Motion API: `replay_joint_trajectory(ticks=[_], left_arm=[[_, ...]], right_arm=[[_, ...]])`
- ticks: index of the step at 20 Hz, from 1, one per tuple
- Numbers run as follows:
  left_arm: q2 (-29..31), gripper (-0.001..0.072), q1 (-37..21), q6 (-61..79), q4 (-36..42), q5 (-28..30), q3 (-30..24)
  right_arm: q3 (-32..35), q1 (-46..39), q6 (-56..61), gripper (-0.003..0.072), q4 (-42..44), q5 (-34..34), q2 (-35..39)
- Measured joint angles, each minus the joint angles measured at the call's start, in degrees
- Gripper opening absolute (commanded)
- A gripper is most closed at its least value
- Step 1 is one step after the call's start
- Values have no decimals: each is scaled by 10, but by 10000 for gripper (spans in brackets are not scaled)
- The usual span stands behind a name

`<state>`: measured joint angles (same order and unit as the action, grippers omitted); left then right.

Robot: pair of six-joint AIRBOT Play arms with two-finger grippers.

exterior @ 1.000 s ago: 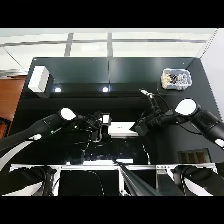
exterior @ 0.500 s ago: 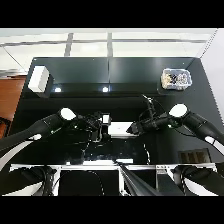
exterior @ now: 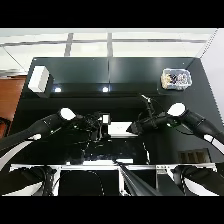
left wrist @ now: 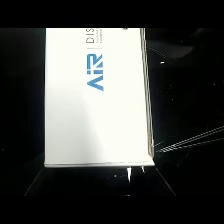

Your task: Fold the box and place the chain.

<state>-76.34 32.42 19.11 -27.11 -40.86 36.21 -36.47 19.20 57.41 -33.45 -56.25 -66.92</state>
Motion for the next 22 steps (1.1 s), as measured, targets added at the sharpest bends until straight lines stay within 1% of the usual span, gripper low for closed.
replay_joint_trajectory(ticks=[2,3,5,6,8,9,10,12,14,16,18,20,22], left_arm=[[0,351,0,0,0,0,0],[0,351,0,0,0,0,0],[1,353,0,0,0,0,0],[4,371,0,0,-1,2,0],[11,713,0,-6,-7,2,2],[16,714,0,-18,-6,2,6],[22,714,0,-39,-11,0,12],[36,714,0,-94,-40,-12,31],[52,714,0,-158,-90,-43,59],[64,713,1,-221,-129,-81,94],[66,713,5,-273,-143,-98,130],[50,713,16,-308,-146,-108,162],[18,713,36,-330,-145,-107,195]], right_arm=[[-35,-9,-2,11,-17,-30,29],[-54,-13,1,11,-42,-46,47],[-88,-21,43,11,-151,-47,99],[-98,-23,75,12,-214,-50,123],[-109,-30,168,12,-364,-60,162],[-110,-37,214,12,-440,-68,175],[-107,-43,249,12,-493,-76,183],[-91,-57,299,12,-562,-82,194],[-66,-68,329,12,-598,-80,200],[-41,-73,347,12,-604,-66,203],[-19,-76,357,12,-595,-43,205],[-2,-78,363,12,-575,-18,206],[8,-78,367,12,-558,3,206]])
